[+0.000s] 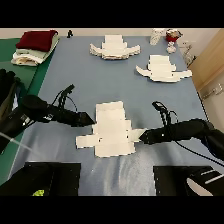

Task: Fold the box.

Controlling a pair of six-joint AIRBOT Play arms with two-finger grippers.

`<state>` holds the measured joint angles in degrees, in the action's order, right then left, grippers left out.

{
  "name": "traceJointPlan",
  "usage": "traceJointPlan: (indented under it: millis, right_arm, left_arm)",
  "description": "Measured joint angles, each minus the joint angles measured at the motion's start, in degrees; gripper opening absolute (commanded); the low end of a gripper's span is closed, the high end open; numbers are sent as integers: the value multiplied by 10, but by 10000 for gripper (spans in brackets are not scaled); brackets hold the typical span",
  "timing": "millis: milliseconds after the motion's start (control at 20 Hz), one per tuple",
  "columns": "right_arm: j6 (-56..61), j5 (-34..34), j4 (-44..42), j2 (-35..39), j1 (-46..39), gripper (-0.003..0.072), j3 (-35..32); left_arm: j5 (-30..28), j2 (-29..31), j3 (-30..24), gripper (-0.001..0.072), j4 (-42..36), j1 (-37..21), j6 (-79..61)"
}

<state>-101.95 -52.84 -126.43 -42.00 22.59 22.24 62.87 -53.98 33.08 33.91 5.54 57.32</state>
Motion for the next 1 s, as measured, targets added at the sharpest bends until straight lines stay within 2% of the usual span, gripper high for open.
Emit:
traceJointPlan:
  millis: [200, 450, 550, 700, 900, 950, 1000]
  right_arm:
    - [-1, 10, 1, 12, 5, 5, -8]
    - [-1, 13, 2, 15, 7, 5, -11]
    - [-1, 13, 2, 15, 7, 5, -11]
    - [-1, 14, 2, 16, 7, 5, -11]
    - [-1, 14, 5, 16, 7, 5, -11]
    - [-1, 14, 5, 16, 7, 5, -11]
    - [-1, 14, 5, 16, 7, 5, -11]
  left_arm:
    - [-4, -112, 40, 435, -53, -10, -83]
    - [2, -249, 128, 432, -78, -14, -131]
    - [26, -295, 160, 335, -82, -15, -147]
    - [90, -349, 199, 335, -84, -8, -181]
    - [144, -379, 231, 326, -86, 12, -220]
    - [150, -382, 235, 157, -85, 17, -228]
    - [157, -385, 238, 54, -84, 24, -236]
